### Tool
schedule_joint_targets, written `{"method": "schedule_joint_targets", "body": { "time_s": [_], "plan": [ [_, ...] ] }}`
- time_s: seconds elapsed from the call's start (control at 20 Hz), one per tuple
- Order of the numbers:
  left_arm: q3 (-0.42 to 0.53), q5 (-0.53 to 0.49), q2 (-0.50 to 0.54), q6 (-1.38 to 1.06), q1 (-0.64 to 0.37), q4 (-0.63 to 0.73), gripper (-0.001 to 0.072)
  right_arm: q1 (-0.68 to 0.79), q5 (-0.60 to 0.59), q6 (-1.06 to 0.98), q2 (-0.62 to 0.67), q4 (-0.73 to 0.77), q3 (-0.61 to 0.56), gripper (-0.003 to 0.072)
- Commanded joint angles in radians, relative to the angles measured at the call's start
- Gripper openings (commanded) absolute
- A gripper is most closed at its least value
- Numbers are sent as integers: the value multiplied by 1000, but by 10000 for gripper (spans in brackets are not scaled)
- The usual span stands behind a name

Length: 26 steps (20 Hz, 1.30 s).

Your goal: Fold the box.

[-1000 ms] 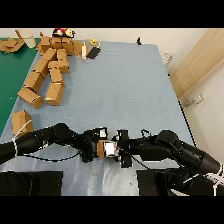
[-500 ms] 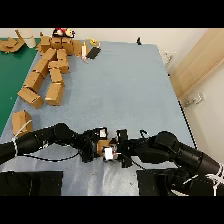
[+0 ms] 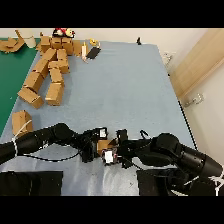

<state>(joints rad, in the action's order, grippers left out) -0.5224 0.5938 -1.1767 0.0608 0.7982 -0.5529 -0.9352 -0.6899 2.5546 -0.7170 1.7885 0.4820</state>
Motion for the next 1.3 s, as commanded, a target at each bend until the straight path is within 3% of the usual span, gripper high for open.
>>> {"method": "schedule_joint_targets", "body": {
  "time_s": [0.0,0.15,1.25],
  "plan": [
    [0,0,0,-1,0,-1,451,-2,3,-27,9,-47,1,271],
    [0,0,0,-1,0,-1,451,-2,12,-26,14,-46,2,223],
    [0,0,0,-1,0,-1,451,-40,-19,-48,-37,-26,6,220]
  ]
}}
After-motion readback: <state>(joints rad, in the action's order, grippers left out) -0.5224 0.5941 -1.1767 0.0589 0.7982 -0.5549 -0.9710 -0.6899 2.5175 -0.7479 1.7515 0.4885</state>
